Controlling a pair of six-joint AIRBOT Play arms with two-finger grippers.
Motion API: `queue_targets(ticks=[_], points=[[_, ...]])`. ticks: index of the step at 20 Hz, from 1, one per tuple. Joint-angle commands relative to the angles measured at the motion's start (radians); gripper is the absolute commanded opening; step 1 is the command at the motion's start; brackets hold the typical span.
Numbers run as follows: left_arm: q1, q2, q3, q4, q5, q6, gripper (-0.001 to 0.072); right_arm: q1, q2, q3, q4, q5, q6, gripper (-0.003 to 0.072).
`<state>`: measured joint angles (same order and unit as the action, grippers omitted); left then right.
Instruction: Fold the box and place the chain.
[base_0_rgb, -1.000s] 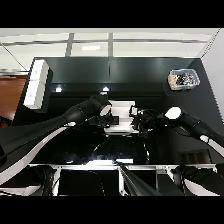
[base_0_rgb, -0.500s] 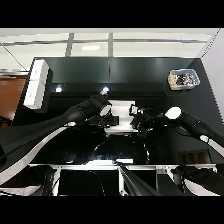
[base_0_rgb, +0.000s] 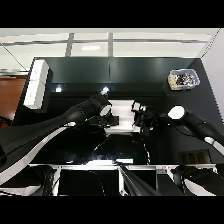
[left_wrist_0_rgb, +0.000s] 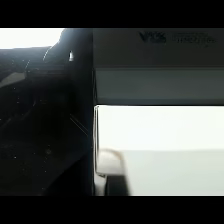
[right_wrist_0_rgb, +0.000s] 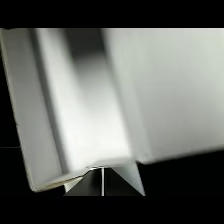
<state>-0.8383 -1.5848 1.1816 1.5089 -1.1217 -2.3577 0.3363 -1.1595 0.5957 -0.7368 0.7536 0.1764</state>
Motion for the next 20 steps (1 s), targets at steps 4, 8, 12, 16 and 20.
queue_targets(ticks=[4, 8, 12, 16, 20], points=[[0.0, 0.0, 0.0, -0.003, -0.005, 0.001, 0.0028, -0.28, 0.222, 0.071, -0.236, 0.259, 0.658, 0.0017], [0.001, 0.0, 0.0, -0.003, -0.005, 0.001, 0.0028, -0.538, 0.238, -0.019, -0.18, 0.122, 1.017, 0.0017], [0.0, 0.0, 0.0, -0.003, -0.006, 0.001, 0.0028, -0.541, 0.15, -0.145, -0.077, 0.134, 1.163, 0.0016], [0.0, 0.0, 0.0, -0.003, -0.009, 0.001, 0.0029, -0.435, -0.02, -0.145, 0.161, 0.269, 0.942, 0.0017], [0.0, 0.0, 0.0, -0.003, -0.01, 0.001, 0.0028, -0.347, -0.085, -0.123, 0.285, 0.254, 0.866, 0.0018]])
